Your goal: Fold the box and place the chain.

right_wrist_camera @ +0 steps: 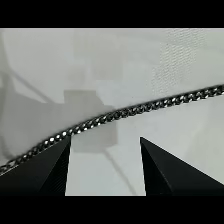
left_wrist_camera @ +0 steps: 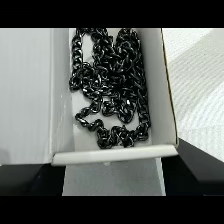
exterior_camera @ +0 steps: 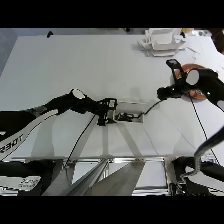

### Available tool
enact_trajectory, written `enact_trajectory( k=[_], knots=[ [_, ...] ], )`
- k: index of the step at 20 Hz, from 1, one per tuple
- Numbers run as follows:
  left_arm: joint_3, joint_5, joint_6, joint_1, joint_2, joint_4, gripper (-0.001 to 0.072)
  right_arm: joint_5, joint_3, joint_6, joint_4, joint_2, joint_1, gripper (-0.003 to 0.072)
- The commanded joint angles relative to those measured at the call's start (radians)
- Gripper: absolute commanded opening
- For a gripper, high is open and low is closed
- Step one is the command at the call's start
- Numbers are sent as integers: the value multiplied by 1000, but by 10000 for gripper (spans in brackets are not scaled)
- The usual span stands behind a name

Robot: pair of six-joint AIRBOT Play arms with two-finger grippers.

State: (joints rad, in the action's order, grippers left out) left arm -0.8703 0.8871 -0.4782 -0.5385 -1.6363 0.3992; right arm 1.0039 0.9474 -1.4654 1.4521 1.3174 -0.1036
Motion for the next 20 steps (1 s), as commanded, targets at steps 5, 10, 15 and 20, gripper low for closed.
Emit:
enact_trajectory(
  k=[5,10,15,20],
  knots=[
    [0,0,0,1,0,0,209,-13,0,-1,11,127,5,391],
    [0,0,0,1,0,0,209,-20,-1,-11,11,149,5,217],
    [0,0,0,1,0,0,209,-19,-1,-26,11,149,5,158],
    [0,0,0,1,0,0,209,-10,-1,-16,11,145,5,19]
  ],
)
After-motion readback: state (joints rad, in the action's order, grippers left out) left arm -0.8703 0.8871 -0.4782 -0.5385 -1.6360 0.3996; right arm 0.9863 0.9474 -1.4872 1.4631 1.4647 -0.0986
